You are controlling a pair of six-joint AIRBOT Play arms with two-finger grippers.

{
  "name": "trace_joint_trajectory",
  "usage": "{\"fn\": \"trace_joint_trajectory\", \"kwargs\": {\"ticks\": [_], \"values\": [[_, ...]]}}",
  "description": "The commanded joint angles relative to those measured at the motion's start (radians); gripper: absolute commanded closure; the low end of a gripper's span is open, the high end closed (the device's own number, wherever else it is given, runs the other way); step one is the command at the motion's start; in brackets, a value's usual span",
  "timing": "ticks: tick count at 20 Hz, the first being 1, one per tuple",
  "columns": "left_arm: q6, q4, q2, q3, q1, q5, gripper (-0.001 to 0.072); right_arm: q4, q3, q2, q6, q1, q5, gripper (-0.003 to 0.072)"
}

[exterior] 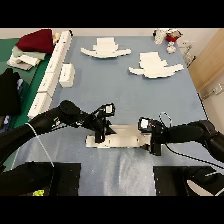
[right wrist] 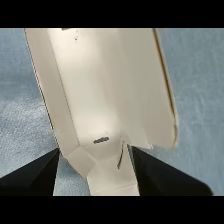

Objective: Fold the box.

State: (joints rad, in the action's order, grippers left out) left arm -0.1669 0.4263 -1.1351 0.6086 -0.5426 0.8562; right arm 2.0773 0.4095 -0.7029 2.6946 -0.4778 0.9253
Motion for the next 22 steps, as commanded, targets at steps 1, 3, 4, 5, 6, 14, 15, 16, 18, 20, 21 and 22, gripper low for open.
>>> {"fn": "trace_joint_trajectory", "kwargs": {"ticks": [1, 3, 4, 5, 6, 14, 15, 16, 18, 20, 21, 22], "values": [[0.000, 0.000, 0.000, 0.000, 0.000, 0.000, 0.0698, 0.103, -0.002, -0.022, 0.178, 0.060, 0.026, -0.0022], [0.000, 0.000, 0.000, 0.000, 0.000, 0.000, 0.0698, 0.097, -0.002, -0.027, 0.172, 0.061, 0.025, -0.0022], [0.000, 0.000, 0.000, 0.000, 0.000, 0.000, 0.0697, 0.091, -0.001, -0.026, 0.163, 0.061, 0.026, -0.0021], [0.000, 0.000, 0.000, 0.000, 0.000, 0.000, 0.0697, 0.091, -0.001, -0.025, 0.163, 0.061, 0.026, -0.0020], [0.000, 0.000, 0.000, 0.000, 0.000, 0.000, 0.0697, 0.091, -0.001, -0.025, 0.163, 0.060, 0.026, -0.0020], [0.000, 0.000, 0.000, 0.000, 0.000, 0.000, 0.0698, 0.093, -0.002, -0.035, 0.188, 0.060, 0.019, -0.0019], [0.000, 0.000, 0.000, 0.000, 0.000, 0.000, 0.0697, 0.098, -0.002, -0.047, 0.222, 0.060, 0.013, -0.0019], [0.000, 0.000, 0.000, 0.000, 0.000, 0.000, 0.0697, 0.100, -0.002, -0.067, 0.256, 0.060, 0.006, -0.0019], [0.000, 0.000, 0.000, 0.000, 0.000, 0.000, 0.0697, 0.101, -0.002, -0.113, 0.298, 0.060, 0.005, -0.0017], [0.000, 0.000, 0.000, 0.000, 0.000, 0.000, 0.0697, 0.114, -0.002, -0.148, 0.309, 0.058, -0.005, -0.0005], [0.000, 0.000, 0.000, 0.000, 0.000, 0.000, 0.0697, 0.123, -0.002, -0.159, 0.309, 0.058, -0.013, -0.0003], [0.000, 0.000, 0.000, 0.000, 0.000, 0.000, 0.0697, 0.123, -0.002, -0.166, 0.309, 0.058, -0.024, -0.0002]]}}
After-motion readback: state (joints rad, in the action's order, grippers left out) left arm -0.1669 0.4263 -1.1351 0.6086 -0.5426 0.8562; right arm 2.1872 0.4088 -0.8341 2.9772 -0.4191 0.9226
